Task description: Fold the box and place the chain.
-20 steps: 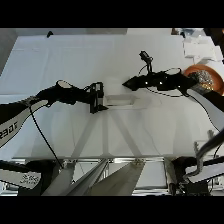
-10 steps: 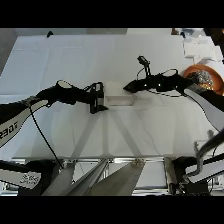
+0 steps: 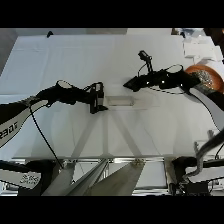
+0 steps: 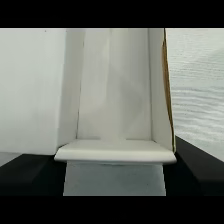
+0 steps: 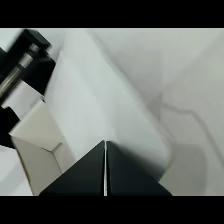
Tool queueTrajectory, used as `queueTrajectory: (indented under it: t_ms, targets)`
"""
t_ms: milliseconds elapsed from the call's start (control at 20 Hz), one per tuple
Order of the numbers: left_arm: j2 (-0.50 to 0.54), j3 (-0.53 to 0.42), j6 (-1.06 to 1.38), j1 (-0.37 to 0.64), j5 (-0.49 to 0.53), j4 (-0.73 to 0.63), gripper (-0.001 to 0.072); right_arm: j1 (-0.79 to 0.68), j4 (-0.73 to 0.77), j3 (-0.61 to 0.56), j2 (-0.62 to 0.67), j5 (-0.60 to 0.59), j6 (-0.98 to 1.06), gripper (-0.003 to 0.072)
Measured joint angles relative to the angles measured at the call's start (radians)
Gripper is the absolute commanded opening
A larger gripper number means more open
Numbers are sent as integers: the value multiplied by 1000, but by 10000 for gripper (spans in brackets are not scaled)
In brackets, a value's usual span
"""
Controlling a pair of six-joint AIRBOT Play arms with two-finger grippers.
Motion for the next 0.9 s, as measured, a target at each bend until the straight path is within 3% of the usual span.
queueTrajectory:
  t_ms: [250,600,650,700,750,900]
  targets:
    - [0,0,0,0,0,0,215,-19,-80,2,154,60,-41,10]
    - [0,0,0,0,-1,0,215,-80,-417,-74,335,131,-166,11]
    - [0,0,0,0,-1,0,215,-85,-445,-114,352,118,-198,62]
    - [0,0,0,0,-1,0,215,-87,-459,-153,364,90,-229,181]
    - [0,0,0,0,-1,0,215,-85,-476,-193,373,60,-261,246]
    - [0,0,0,0,-2,0,215,-69,-494,-269,385,-34,-323,247]
